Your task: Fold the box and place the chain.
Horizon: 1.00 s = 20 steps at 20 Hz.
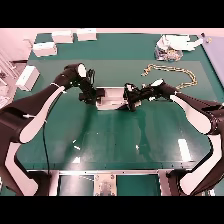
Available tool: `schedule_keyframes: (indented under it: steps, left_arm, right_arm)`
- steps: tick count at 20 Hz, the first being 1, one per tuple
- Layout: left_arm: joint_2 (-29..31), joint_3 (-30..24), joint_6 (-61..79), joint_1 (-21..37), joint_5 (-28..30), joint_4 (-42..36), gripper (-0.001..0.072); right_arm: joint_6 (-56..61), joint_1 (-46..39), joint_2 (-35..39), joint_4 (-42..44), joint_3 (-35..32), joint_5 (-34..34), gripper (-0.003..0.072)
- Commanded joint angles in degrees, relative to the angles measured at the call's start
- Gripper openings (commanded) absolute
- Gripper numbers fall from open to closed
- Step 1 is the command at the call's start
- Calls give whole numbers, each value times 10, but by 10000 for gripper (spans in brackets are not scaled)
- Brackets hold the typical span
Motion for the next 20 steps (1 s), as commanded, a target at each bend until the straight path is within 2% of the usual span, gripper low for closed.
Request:
schedule_keyframes:
  steps: [1,3,9,12,13,14,20]
  left_arm:
    - [-9,7,-9,-6,-5,19,354]
    - [-15,12,-9,-10,-12,27,354]
    - [-49,75,-11,-28,-59,63,344]
    - [-51,79,-11,-33,-58,73,343]
    - [-52,79,-11,-33,-58,76,220]
    - [-52,79,-9,-33,-58,77,31]
    - [-55,78,-10,-35,-58,78,20]
  right_arm:
    - [0,0,0,0,0,0,479]
    - [0,0,0,0,0,0,478]
    - [0,0,0,0,0,0,478]
    - [0,0,0,0,0,0,478]
    - [0,0,0,0,0,0,478]
    - [0,0,0,0,0,0,478]
    - [0,0,0,0,0,0,479]
